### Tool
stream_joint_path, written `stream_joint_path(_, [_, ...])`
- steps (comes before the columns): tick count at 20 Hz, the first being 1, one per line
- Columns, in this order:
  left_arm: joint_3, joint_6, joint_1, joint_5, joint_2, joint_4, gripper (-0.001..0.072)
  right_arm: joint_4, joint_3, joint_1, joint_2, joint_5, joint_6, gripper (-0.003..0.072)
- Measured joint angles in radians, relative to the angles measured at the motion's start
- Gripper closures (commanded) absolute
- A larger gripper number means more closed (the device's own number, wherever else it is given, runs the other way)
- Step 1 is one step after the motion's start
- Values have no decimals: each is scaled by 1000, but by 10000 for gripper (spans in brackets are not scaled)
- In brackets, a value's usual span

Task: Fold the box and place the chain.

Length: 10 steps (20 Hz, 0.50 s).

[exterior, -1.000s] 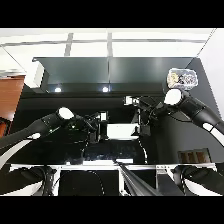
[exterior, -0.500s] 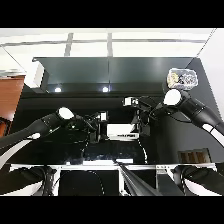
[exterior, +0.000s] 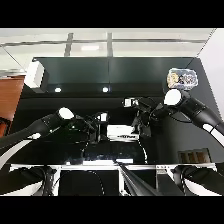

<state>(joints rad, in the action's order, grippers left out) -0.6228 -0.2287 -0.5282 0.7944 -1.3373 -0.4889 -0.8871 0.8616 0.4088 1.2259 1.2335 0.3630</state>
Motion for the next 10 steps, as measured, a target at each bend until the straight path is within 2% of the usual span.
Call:
stream_joint_path(1, [0, 0, 0, 0, 0, 0, 376, -1, 0, 0, 0, 2, 0, 258])
stream_joint_path(2, [0, 1, 0, 0, 0, 0, 376, -4, 0, 0, 0, 14, 0, 242])
stream_joint_path(10, [0, 2, 0, -3, 0, 0, 376, -11, -1, 0, 0, 11, 0, 246])
